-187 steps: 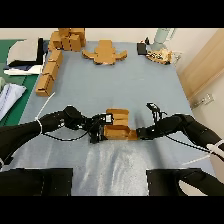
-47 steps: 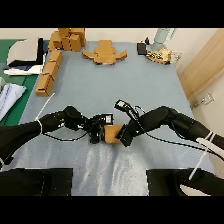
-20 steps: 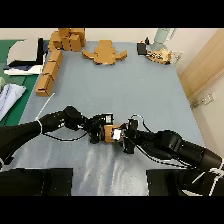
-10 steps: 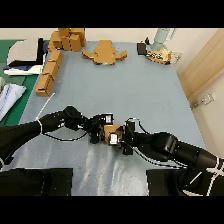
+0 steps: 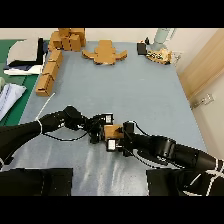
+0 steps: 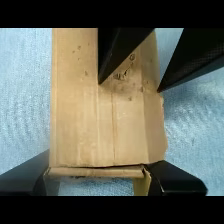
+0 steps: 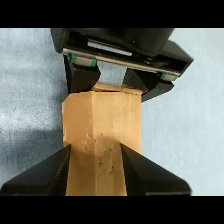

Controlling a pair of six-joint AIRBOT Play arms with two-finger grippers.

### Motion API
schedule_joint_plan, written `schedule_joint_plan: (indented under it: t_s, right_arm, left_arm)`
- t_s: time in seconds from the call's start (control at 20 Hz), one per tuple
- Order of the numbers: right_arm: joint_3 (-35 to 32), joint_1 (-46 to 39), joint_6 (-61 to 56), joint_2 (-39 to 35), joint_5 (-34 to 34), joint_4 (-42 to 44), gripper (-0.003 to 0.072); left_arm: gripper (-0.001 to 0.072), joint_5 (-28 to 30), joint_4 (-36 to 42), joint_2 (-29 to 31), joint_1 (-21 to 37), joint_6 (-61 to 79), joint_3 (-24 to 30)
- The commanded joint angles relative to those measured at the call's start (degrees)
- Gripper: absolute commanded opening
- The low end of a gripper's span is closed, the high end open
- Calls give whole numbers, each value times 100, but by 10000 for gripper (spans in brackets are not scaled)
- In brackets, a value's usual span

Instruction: Fold the box.

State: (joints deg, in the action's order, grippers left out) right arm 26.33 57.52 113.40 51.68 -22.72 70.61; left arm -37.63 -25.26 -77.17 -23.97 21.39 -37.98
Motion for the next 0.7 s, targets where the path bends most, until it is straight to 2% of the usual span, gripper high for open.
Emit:
schedule_joint_plan:
  t_s: [0.0,0.1,0.15,0.25,0.4,0.65]
  right_arm:
    - [2,68,-413,103,-7,-577,488]
    - [2,70,-413,120,-7,-592,474]
    - [2,72,-413,116,-7,-599,432]
    - [2,72,-413,116,-7,-636,429]
    - [2,72,-413,116,-9,-634,339]
    - [4,72,-417,109,-9,-634,300]
  left_arm:
    - [519,0,-2,2,2,2,-4]
    - [519,0,-2,2,2,2,-4]
    - [519,0,-2,2,2,2,-4]
    - [519,0,-2,2,2,2,-4]
    - [519,0,-2,2,2,2,-4]
    - [519,0,-2,2,2,2,-4]
